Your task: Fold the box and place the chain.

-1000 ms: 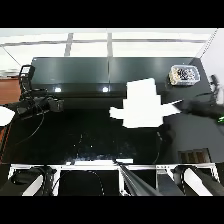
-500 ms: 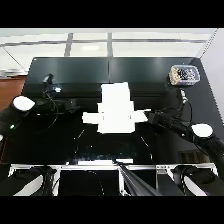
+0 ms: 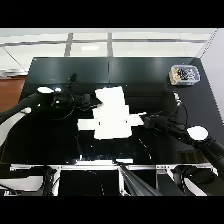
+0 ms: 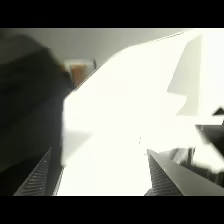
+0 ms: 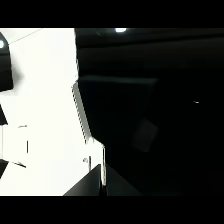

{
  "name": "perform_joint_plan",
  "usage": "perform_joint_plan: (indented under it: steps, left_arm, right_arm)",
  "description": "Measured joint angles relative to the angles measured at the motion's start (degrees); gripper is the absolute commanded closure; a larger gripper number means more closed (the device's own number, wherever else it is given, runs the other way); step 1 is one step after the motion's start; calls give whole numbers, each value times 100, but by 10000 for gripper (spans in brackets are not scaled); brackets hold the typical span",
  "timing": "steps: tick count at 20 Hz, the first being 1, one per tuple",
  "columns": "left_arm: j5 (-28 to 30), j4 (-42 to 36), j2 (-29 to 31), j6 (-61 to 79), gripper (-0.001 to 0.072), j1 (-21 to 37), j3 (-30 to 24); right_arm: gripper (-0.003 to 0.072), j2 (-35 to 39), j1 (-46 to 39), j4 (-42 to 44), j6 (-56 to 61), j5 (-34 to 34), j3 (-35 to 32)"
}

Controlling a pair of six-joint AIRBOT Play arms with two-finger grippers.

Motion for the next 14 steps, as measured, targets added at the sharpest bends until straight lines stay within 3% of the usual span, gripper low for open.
perform_joint_plan:
  steps: [2, 3, 6, 8, 9, 13, 14]
  left_arm:
    - [-431, 295, -345, 149, 60, -103, 385]
    - [-741, 466, -516, 286, 185, -140, 549]
    - [-1694, 787, -885, 796, 379, -201, 870]
    - [-2050, 1060, -1016, 1038, 382, -219, 1001]
    - [-2153, 1220, -1062, 1121, 448, -221, 1054]
    - [-2343, 1493, -1134, 1360, 512, -245, 1198]
    - [-2420, 1506, -1145, 1401, 617, -249, 1215]
  right_arm:
    - [669, 2, 9, -2, 0, 37, 2]
    - [668, 2, 11, -4, 0, 57, 0]
    - [668, 2, 15, -13, 0, 101, 0]
    - [668, 2, 15, -9, 0, 127, 0]
    - [669, 2, 15, -9, 0, 144, 0]
    - [668, 2, 15, -98, 2, 227, 0]
    - [669, 2, 15, -144, 4, 243, 0]
